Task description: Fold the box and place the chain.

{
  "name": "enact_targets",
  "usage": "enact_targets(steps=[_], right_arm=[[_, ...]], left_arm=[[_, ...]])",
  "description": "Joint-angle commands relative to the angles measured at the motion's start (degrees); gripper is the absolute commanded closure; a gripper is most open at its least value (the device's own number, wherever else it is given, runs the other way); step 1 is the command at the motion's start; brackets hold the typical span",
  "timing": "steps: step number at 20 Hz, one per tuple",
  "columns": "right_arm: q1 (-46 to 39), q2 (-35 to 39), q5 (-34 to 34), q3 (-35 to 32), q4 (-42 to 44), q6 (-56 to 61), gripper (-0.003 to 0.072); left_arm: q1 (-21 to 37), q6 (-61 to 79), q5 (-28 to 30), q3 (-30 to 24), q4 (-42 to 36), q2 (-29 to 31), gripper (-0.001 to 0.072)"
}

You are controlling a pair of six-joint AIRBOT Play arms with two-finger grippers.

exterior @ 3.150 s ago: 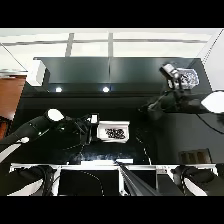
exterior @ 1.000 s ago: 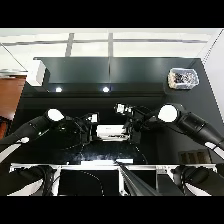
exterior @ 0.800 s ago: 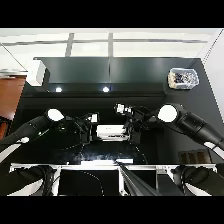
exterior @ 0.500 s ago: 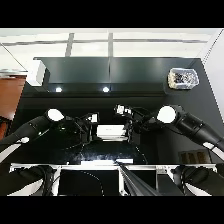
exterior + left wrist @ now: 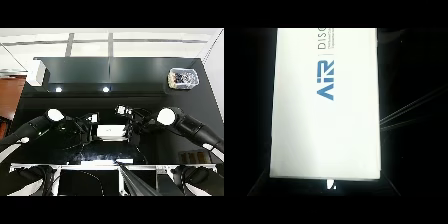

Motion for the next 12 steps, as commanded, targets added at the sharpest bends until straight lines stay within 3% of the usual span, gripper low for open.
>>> enact_targets(steps=[1, 3, 5, 9, 12], right_arm=[[-0.7, 1.0, 5.4, 2.1, 0.0, 6.5, 0.0419], [-2.4, 2.8, 9.9, 4.5, 0.0, 14.5, 0.0422], [-4.9, 3.3, 13.7, 4.4, 2.1, 24.9, 0.0653], [-5.2, 1.3, 4.6, -1.9, 22.3, 25.0, 0.0660], [-5.1, -4.5, 1.7, -2.7, 28.7, 24.4, 0.0658]], left_arm=[[0.0, 0.0, 0.0, 0.1, 0.0, 0.0, 0.0225], [0.0, 0.0, 0.0, 0.1, 0.0, 0.0, 0.0225], [0.0, 0.0, 0.0, 0.1, 0.0, 0.0, 0.0224], [0.0, 0.0, 0.0, 0.1, 0.0, 0.0, 0.0225], [0.0, 0.0, 0.0, 0.1, 0.0, 0.0, 0.0225]])
